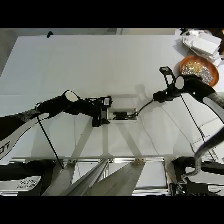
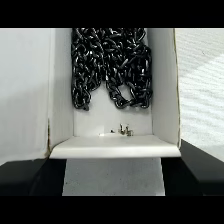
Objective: Fold the box and place the chain.
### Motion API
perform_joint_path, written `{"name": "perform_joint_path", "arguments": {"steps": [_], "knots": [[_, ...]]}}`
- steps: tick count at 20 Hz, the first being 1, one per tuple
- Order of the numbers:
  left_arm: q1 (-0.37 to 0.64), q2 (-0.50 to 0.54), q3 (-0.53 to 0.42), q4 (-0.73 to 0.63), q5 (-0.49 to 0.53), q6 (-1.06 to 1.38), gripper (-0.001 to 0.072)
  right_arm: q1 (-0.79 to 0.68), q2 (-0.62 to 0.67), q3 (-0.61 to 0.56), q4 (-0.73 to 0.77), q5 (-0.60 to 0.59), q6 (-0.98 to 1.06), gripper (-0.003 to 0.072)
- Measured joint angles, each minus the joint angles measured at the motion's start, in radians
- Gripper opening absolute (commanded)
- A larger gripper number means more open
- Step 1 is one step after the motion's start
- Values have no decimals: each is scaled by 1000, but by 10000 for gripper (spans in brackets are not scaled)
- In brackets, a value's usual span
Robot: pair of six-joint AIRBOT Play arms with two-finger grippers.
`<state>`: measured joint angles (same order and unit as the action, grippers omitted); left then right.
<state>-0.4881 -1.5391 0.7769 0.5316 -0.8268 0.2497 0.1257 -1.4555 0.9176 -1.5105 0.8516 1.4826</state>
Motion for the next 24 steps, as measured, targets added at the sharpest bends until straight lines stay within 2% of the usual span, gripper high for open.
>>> {"name": "perform_joint_path", "arguments": {"steps": [1, 9, 18, 24], "knots": [[0, 0, 0, 0, 0, 0, 151, 1, -4, 0, -3, 2, 1, 25], [0, 0, 0, 0, 0, 0, 151, 2, 7, -2, 2, -5, 3, 20], [0, 0, 0, 0, 0, 0, 151, 4, 101, -2, -9, -7, 1, 19], [0, 0, 0, 0, 0, 0, 151, 53, 177, -2, -8, 36, -4, 19]]}}
